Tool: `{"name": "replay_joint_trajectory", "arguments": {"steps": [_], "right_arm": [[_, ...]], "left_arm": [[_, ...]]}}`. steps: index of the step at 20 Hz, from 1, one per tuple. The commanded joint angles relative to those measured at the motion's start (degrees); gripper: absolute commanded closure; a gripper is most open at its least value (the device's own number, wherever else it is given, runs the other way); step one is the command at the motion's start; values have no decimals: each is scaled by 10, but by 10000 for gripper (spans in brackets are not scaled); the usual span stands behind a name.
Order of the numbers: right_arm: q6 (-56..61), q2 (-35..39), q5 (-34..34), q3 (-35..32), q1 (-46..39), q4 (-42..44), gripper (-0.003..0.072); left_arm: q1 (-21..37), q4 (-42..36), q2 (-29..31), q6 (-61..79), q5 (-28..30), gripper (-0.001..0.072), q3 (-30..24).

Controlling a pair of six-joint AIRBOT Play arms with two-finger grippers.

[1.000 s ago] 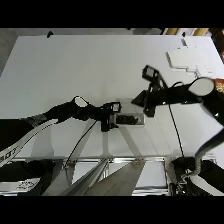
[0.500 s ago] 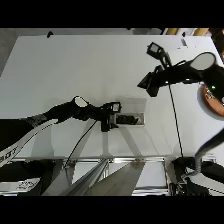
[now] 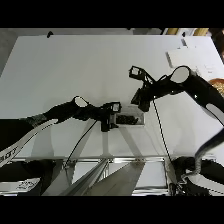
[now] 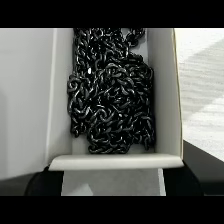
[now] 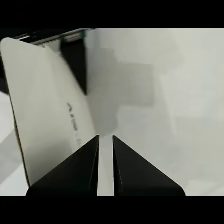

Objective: Fold the box and place the chain.

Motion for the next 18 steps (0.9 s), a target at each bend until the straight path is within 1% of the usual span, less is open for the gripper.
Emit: {"name": "replay_joint_trajectory", "arguments": {"steps": [1,3,4,5,8,10,12,13,16,18], "right_arm": [[-26,49,0,-44,28,-10,560],[-45,77,-2,-70,47,-22,542],[-48,88,-5,-80,59,-32,493],[-48,97,-11,-87,73,-46,480],[-47,112,-12,-93,109,-83,480],[-47,113,-12,-93,121,-90,477],[-43,113,-14,-93,122,-90,402],[-42,113,-14,-93,122,-91,392],[-41,113,-17,-95,135,-92,391],[-41,113,-42,-101,139,-97,389]], "left_arm": [[0,0,0,0,0,422,0],[0,0,0,0,0,422,0],[0,0,0,0,0,422,0],[0,0,0,0,0,422,0],[0,0,0,0,0,422,0],[0,0,0,0,0,422,0],[0,0,0,0,0,422,0],[0,0,0,0,0,422,0],[0,0,0,0,0,422,0],[0,0,0,0,0,422,0]]}}
